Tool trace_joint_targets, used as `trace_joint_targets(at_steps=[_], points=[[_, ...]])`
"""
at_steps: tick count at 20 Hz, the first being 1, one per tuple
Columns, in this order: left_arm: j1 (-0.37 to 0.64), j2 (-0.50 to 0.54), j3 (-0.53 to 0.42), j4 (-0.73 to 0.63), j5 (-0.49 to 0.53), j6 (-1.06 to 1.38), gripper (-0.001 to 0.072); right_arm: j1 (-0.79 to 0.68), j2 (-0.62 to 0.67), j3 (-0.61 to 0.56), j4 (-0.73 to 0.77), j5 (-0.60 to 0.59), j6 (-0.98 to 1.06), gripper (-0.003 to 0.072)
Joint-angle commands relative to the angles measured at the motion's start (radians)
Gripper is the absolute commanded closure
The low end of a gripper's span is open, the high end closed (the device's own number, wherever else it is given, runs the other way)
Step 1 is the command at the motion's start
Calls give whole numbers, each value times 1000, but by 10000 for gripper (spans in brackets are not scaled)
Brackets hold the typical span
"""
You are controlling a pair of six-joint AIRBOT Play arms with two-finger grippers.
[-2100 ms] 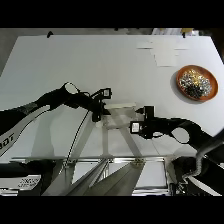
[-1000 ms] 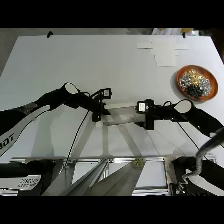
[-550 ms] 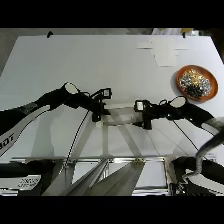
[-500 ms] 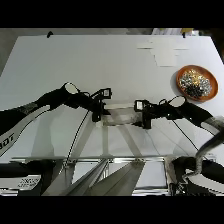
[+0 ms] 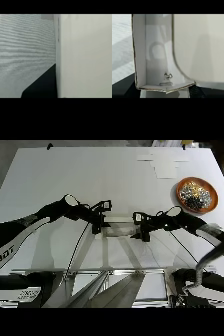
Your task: Fold the box and place the chain.
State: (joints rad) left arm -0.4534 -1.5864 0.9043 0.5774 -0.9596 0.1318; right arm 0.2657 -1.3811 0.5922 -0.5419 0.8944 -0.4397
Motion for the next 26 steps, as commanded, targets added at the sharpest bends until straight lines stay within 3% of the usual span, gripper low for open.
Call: trace_joint_targets(at_steps=[1,6,8,13,15,26], points=[[1,0,-1,-1,2,-1,700,0,-10,1,-2,3,-15,171],[1,0,-1,-1,2,-1,700,0,-31,1,-2,-12,-15,185],[1,0,0,-1,2,-1,700,0,-36,1,-3,-18,-15,250],[1,0,-1,0,2,-1,700,0,-40,1,-4,-20,-15,295],[1,0,0,0,2,-1,700,0,-40,1,-4,-19,-14,355],[1,0,0,0,2,-1,700,0,-40,1,-3,7,-14,366]])
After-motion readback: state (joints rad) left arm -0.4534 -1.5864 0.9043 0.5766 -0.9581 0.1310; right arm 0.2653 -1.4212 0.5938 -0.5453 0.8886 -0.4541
